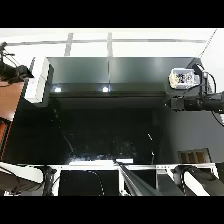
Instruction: Fold the box and place the chain.
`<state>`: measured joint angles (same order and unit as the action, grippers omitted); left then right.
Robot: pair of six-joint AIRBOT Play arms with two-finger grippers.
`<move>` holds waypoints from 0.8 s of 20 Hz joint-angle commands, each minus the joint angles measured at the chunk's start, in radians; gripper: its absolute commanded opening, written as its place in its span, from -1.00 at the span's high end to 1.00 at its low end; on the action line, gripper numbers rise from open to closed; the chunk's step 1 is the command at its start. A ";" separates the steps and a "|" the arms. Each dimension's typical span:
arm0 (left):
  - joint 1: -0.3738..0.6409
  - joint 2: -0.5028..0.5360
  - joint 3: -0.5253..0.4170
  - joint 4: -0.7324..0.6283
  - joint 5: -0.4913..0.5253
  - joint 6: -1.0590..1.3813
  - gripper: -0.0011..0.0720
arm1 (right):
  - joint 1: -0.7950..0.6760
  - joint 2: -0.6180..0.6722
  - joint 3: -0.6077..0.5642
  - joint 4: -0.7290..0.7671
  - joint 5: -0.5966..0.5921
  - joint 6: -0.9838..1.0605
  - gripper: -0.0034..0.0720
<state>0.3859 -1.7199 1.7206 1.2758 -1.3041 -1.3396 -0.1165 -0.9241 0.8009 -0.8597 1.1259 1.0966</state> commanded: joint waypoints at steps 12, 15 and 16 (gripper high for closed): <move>-0.290 1.009 -1.168 -0.053 0.556 0.077 0.90 | 0.218 -0.002 -0.209 -0.119 -0.607 -0.005 0.86; -0.291 1.030 -1.181 -0.055 0.552 0.077 0.90 | 0.218 -0.002 -0.209 -0.119 -0.607 -0.005 0.86; -0.291 1.028 -1.181 -0.054 0.552 0.076 0.90 | 0.218 -0.002 -0.209 -0.119 -0.607 -0.005 0.86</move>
<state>0.0998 -0.7349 0.5865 1.2224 -0.7834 -1.2701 0.0982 -0.9264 0.5957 -0.9730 0.5392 1.0912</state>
